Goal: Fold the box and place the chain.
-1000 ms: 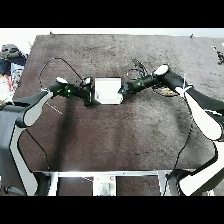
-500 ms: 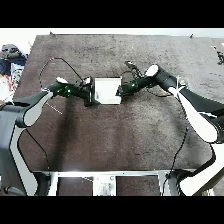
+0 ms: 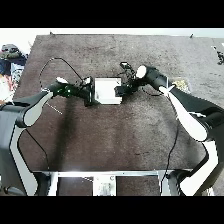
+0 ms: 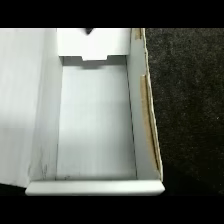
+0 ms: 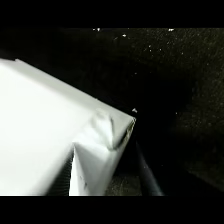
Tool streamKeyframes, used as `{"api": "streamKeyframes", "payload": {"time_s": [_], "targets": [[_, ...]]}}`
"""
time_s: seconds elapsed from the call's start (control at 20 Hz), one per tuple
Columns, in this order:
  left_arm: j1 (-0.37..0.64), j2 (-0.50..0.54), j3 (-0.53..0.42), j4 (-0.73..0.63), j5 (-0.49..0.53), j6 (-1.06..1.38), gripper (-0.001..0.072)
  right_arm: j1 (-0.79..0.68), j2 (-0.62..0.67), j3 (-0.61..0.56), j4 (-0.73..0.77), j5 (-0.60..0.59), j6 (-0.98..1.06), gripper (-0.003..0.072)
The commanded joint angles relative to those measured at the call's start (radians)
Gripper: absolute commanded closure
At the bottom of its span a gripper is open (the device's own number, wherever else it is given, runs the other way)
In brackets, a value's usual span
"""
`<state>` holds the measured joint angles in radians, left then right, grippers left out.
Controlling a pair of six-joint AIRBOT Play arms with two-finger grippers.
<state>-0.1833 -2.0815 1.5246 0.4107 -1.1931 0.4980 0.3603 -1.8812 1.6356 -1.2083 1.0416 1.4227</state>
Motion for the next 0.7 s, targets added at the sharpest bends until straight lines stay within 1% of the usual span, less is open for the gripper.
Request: {"api": "streamKeyframes", "payload": {"time_s": [0.0, 0.15, 0.2, 0.35, 0.45, 0.5, 0.65], "targets": [[0.0, 0.0, 0.0, 0.0, 0.0, 0.0, 0.0414, 0.044, -0.051, 0.097, -0.165, 0.073, 0.173, 0.024], [0.0, 0.0, 0.0, 0.0, 0.0, 0.0, 0.0414, 0.087, -0.053, 0.118, -0.296, 0.074, 0.328, 0.0251], [0.0, 0.0, 0.0, 0.0, 0.0, 0.0, 0.0414, 0.096, -0.058, 0.118, -0.312, 0.082, 0.354, 0.0292], [0.0, 0.0, 0.0, 0.0, 0.0, 0.0, 0.0414, 0.103, -0.074, 0.118, -0.326, 0.089, 0.418, 0.0293], [0.0, 0.0, 0.0, 0.0, 0.0, 0.0, 0.0414, 0.109, -0.075, 0.118, -0.362, 0.089, 0.459, 0.0294], [0.0, 0.0, 0.0, 0.0, 0.0, 0.0, 0.0414, 0.115, -0.075, 0.118, -0.378, 0.089, 0.469, 0.0388], [0.0, 0.0, 0.0, 0.0, 0.0, 0.0, 0.0414, 0.134, -0.075, 0.118, -0.386, 0.088, 0.486, 0.0397]]}}
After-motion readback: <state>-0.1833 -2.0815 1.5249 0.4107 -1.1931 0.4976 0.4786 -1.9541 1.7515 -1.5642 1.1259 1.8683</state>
